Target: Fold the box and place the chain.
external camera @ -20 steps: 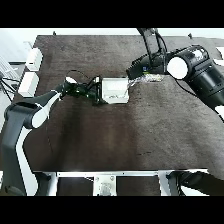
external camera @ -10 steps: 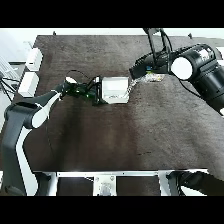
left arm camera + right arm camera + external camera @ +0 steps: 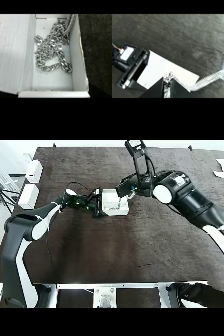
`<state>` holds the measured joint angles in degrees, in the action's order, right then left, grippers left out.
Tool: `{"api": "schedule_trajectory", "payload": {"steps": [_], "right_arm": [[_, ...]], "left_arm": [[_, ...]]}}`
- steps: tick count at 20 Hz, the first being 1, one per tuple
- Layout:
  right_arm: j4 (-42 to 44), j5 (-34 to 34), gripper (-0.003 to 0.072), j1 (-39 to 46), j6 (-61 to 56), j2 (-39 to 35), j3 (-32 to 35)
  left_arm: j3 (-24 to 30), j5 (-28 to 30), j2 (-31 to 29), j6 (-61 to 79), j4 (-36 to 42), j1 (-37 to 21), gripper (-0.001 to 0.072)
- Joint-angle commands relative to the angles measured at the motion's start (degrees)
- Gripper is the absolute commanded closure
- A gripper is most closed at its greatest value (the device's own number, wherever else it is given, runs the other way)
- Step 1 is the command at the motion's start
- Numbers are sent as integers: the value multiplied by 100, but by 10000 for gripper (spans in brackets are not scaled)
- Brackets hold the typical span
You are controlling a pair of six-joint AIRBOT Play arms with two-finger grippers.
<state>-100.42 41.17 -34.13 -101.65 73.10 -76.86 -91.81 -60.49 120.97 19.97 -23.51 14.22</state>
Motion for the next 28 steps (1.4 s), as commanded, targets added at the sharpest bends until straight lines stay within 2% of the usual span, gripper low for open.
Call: {"api": "schedule_trajectory", "payload": {"steps": [1,9,11,17,18,19,20,25,26,28], "right_arm": [[142,-671,689,-22,-149,264,50],[146,-990,691,39,-345,1552,59],[372,-966,691,39,-400,1908,98],[442,-942,688,181,-398,2149,286],[446,-909,636,212,-400,2124,284],[442,-855,339,251,-400,2065,282],[437,-769,155,291,-365,1961,282],[289,-391,169,907,-249,1357,291],[404,-385,167,1119,-254,1320,289],[1207,-365,169,1357,50,1311,293]], "left_arm": [[2,2,0,0,-2,2,183],[2,2,-2,0,-2,2,184],[2,0,0,0,-2,2,183],[2,0,0,0,-2,2,184],[0,0,0,0,-2,2,184],[0,2,0,0,-2,2,183],[2,2,0,0,-2,2,183],[2,0,0,0,-2,2,183],[0,0,0,0,-2,2,183],[2,2,0,0,-2,2,184]]}}
